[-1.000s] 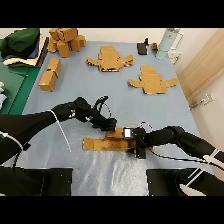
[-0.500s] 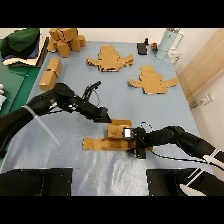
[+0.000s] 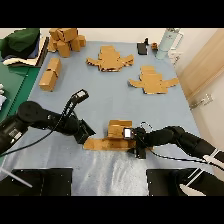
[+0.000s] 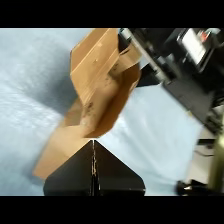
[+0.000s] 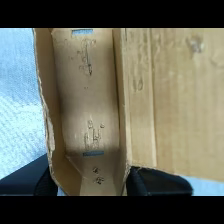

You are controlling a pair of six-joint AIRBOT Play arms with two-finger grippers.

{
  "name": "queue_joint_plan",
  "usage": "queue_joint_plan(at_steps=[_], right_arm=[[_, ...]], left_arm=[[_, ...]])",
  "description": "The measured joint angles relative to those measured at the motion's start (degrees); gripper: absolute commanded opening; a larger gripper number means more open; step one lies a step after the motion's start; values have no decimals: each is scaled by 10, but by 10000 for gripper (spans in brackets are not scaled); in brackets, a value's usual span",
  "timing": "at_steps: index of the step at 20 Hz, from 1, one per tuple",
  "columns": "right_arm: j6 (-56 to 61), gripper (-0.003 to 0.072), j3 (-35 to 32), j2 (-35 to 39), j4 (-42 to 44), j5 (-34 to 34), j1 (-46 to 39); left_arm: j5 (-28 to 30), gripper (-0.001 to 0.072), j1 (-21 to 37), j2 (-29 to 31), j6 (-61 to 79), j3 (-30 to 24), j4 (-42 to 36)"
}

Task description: Fold the box.

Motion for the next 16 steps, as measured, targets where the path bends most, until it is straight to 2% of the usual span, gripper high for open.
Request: queue_joint_plan(at_steps=[3, 4, 5, 6, 8, 10, 16], right_arm=[[0, 460, 0, 0, 0, 0, 0], [0, 460, 0, 0, 0, 0, 0], [0, 460, 0, 0, 0, 0, 0], [0, 460, 0, 0, 0, 0, 0], [0, 460, 0, 0, 0, 0, 0], [0, 460, 0, 0, 0, 0, 0], [0, 460, 0, 0, -2, 0, 0]], left_arm=[[36, 18, 0, 15, 140, -30, 2], [42, 233, 1, 13, 210, -42, -23], [49, 608, 2, 5, 294, -57, -63], [55, 665, 2, -8, 375, -73, -108], [72, 665, -4, -39, 493, -99, -187], [91, 665, -13, -72, 562, -114, -223], [138, 665, -29, -136, 632, -128, -230]])
